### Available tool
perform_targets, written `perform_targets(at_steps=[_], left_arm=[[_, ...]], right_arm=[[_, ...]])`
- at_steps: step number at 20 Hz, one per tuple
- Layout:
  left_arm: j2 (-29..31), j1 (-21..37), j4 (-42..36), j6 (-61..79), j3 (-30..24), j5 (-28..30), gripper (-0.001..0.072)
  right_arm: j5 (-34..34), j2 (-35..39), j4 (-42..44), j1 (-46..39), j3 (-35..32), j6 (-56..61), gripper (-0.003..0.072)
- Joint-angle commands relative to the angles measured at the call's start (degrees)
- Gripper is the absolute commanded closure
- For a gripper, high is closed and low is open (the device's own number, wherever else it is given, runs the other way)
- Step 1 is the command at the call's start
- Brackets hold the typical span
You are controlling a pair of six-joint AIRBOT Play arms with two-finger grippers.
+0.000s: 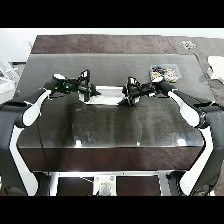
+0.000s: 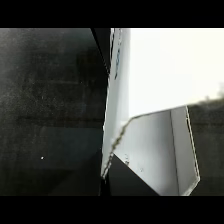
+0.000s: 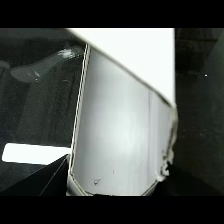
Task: Fold the box and place the chain.
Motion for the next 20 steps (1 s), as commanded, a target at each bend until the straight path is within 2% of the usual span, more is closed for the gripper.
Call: perform_targets(at_steps=[1,13,17,19,20], left_arm=[[-0.04,0.02,0.0,0.02,0.0,0.09,0.0689],[-0.04,0.02,0.07,-0.7,0.0,-0.02,0.0688],[-0.04,-0.09,-0.13,-10.34,0.0,-0.44,0.0688],[-0.04,-0.07,-1.11,-10.91,0.0,-0.39,0.0685],[0.02,-0.09,-1.33,-10.86,0.02,-0.61,0.0509]], right_arm=[[0.07,-0.04,0.07,0.04,0.02,0.0,0.017],[0.07,-0.04,0.07,0.04,0.02,0.0,0.017],[0.04,-0.04,0.07,0.04,0.02,0.0,0.017],[0.07,-0.04,0.07,0.04,0.02,0.0,0.017],[0.04,-0.04,0.07,0.04,0.02,0.0,0.017]])
